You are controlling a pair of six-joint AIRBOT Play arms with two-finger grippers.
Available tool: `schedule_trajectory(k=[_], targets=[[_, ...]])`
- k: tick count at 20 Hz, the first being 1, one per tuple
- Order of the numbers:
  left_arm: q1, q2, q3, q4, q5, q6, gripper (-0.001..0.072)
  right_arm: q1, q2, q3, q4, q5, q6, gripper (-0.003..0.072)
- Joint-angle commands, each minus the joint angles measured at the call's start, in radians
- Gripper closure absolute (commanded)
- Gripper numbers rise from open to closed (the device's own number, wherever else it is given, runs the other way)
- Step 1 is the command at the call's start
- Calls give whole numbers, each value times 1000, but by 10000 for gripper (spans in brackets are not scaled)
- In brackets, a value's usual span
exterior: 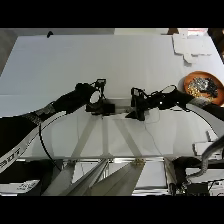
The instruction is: Fold the box and place the chain.
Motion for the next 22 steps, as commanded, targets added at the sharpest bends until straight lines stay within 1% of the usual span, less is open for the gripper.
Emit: schedule_trajectory(k=[1, 3, 4, 5, 6, 18, 19, 20, 21, 22], targets=[[-29, -16, -1, 122, -11, -142, 400, 0, 1, 0, 3, -2, 3, 288], [-37, -17, -1, 132, -10, -152, 501, 0, 1, 0, 3, -2, 3, 288], [-38, -17, -1, 130, -10, -150, 534, 0, 1, 0, 3, -2, 3, 288], [-38, -17, -1, 129, -10, -147, 628, 0, 1, 0, 4, -2, 3, 288], [-38, -17, -1, 129, -10, -148, 699, 0, 1, 0, 3, -2, 3, 288], [-34, -5, -1, 125, 7, -148, 697, 0, 1, 0, 3, -2, 3, 288], [-34, -1, -1, 125, 10, -148, 627, 0, 1, 0, 3, -2, 3, 288], [-34, 5, -1, 125, 17, -148, 468, 0, 1, 0, 3, -2, 3, 288], [-32, 15, -1, 125, 36, -143, 325, 0, 1, 0, 3, -2, 3, 288], [-28, 24, -1, 125, 45, -136, 285, 0, 1, 0, 3, -2, 3, 288]])
